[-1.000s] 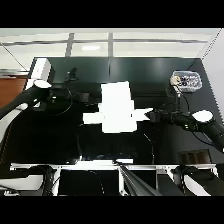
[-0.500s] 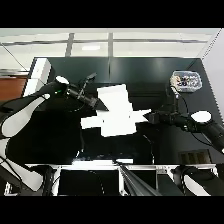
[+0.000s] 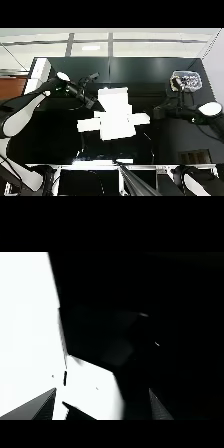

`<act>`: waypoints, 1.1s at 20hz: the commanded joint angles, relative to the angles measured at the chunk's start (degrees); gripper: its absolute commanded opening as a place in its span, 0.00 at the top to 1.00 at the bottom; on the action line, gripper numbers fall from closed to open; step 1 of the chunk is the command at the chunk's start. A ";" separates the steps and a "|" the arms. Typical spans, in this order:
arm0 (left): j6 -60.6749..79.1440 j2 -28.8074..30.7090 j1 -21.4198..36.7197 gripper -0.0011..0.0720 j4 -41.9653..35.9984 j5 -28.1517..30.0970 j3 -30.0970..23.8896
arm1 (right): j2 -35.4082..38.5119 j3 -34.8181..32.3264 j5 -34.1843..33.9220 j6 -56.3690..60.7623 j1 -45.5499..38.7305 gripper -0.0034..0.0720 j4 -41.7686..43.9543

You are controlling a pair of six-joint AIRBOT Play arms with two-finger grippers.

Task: Fold the box and place the chain.

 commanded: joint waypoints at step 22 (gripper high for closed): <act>27.63 12.13 -11.23 0.95 9.62 28.72 -14.43 | -0.37 -8.90 -10.14 -25.64 20.68 0.01 -19.58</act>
